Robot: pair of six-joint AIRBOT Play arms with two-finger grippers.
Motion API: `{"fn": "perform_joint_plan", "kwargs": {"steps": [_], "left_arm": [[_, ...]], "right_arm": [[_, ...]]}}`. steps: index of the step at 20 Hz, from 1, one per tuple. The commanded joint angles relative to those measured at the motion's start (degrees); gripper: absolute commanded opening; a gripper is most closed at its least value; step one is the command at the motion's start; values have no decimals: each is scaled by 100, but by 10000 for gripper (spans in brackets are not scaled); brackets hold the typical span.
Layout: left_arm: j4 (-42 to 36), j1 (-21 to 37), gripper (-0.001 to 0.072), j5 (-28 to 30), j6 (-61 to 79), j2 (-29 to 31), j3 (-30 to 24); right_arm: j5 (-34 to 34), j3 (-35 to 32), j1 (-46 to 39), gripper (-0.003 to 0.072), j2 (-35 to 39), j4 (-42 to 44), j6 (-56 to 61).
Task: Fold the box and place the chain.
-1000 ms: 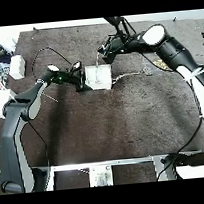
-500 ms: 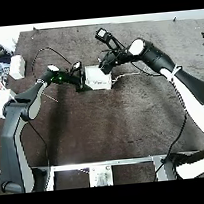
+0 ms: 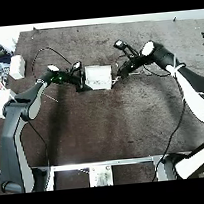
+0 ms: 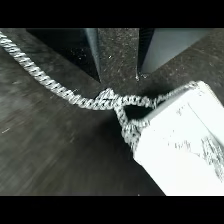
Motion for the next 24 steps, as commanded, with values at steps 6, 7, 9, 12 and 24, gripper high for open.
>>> {"fn": "perform_joint_plan", "kwargs": {"steps": [6,7,9,12,24], "left_arm": [[0,2,347,4,2,-2,0],[0,2,347,4,2,-2,0],[0,2,347,4,2,-2,0],[0,2,347,4,2,-2,0],[0,2,348,4,2,-2,0]], "right_arm": [[-203,-2,-94,264,-678,350,-308],[-236,-2,-94,264,-678,444,-378],[-212,-2,-87,244,-691,501,-400],[-269,-2,-85,216,-752,457,-424],[-173,4,-81,14,-350,678,-1043]]}}
